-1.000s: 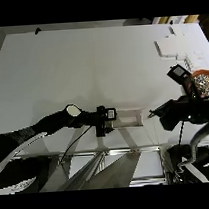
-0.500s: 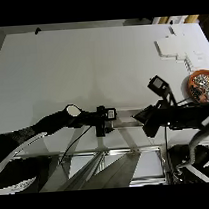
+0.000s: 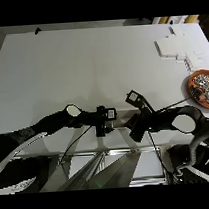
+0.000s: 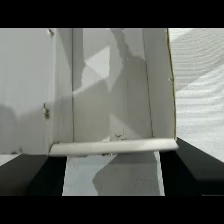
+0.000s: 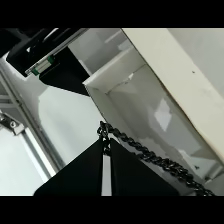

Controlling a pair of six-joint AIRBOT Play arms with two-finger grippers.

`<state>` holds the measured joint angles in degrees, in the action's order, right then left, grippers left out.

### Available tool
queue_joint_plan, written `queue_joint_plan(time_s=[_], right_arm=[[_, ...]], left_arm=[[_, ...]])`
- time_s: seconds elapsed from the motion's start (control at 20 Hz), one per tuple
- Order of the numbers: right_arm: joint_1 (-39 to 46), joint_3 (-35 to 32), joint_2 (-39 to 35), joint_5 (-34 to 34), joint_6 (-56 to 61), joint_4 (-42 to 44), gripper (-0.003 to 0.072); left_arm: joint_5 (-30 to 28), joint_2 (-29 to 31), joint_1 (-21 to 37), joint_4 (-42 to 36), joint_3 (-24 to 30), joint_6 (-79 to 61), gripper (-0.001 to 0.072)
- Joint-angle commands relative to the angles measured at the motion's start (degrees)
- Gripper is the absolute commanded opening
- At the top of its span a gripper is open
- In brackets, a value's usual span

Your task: Fold the box and place the chain.

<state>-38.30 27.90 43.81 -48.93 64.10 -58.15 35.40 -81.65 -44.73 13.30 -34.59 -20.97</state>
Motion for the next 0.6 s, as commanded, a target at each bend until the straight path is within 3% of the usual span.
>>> queue_joint_plan(time_s=[0.0,0.05,0.15,0.35,0.55], right_arm=[[-1.07,-0.02,1.31,0.72,-1.62,0.00,0.0161],[-1.07,0.79,0.52,-1.16,-1.92,-0.76,0.0224],[-0.02,3.32,-1.66,-6.71,-4.92,-3.69,0.0267],[9.75,5.64,-6.38,-17.14,-14.51,-13.64,0.0269],[23.37,5.57,-5.64,-18.75,-36.13,-17.31,0.0263]], left_arm=[[-0.02,0.02,0.00,0.02,0.00,0.00,0.0347],[-0.02,0.02,0.00,0.04,0.02,0.00,0.0347],[-0.02,0.02,0.00,0.04,0.02,0.00,0.0347],[-0.02,0.02,0.00,0.02,0.02,0.00,0.0347],[0.00,0.02,0.00,0.02,0.02,0.00,0.0347]])
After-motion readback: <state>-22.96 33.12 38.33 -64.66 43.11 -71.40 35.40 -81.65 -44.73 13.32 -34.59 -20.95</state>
